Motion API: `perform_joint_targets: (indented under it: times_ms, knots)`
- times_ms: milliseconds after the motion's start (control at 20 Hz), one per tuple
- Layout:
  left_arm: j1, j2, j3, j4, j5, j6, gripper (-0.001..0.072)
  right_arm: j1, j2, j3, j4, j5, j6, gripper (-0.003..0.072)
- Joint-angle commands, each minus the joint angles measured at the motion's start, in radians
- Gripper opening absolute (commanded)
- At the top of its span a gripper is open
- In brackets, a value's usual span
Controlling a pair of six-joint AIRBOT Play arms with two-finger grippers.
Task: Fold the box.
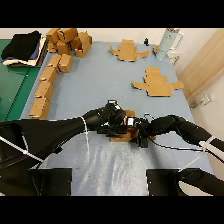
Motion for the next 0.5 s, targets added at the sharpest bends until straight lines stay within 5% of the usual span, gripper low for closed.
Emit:
perform_joint_targets:
  times_ms: [0,150,250,450]
  knots:
    - [-0.009,-0.002,0.000,-0.011,0.020,0.000,0.0014,0.001,0.000,0.000,0.000,0.000,-0.001,0.0487]
    - [-0.009,-0.002,0.000,-0.027,0.018,0.000,0.0018,0.001,0.000,0.000,0.000,0.000,-0.001,0.0487]
    - [-0.009,-0.001,0.001,-0.033,0.008,0.000,0.0414,0.001,0.000,0.000,0.000,0.000,-0.001,0.0487]
    - [-0.002,0.019,0.001,-0.046,-0.010,0.000,0.0445,0.001,0.000,0.000,0.000,0.000,-0.001,0.0487]
